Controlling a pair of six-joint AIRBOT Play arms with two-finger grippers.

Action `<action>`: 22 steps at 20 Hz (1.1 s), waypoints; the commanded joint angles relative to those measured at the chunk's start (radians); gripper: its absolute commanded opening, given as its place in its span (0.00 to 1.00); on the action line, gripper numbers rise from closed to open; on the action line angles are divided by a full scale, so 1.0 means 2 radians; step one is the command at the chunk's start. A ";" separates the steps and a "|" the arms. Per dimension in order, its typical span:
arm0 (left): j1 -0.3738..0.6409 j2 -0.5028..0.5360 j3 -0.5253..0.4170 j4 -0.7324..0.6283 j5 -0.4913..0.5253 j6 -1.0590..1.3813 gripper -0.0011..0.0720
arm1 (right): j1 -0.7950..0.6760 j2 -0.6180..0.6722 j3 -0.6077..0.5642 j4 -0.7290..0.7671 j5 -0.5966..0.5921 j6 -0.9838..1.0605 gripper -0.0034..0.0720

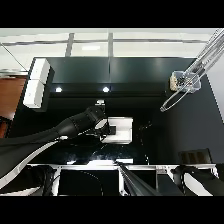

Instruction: Fold the box and place the chain.

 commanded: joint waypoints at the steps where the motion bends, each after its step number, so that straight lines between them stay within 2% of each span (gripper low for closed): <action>1: 0.000 0.000 0.000 0.000 0.001 0.000 0.05 | 0.071 0.031 -0.042 0.015 0.047 -0.017 0.05; 6: 0.000 0.000 0.000 0.000 0.000 0.000 0.05 | 0.157 0.030 -0.060 0.035 0.090 -0.016 0.05; 12: 0.000 0.000 0.000 0.000 0.002 0.000 0.05 | 0.187 0.030 -0.060 0.068 0.100 -0.016 0.05; 16: 0.000 0.000 0.000 0.000 0.002 0.000 0.05 | 0.187 0.030 -0.060 0.112 0.092 -0.016 0.05; 22: 0.000 0.000 0.000 0.000 0.002 0.000 0.05 | 0.187 0.029 -0.060 0.179 0.044 -0.008 0.05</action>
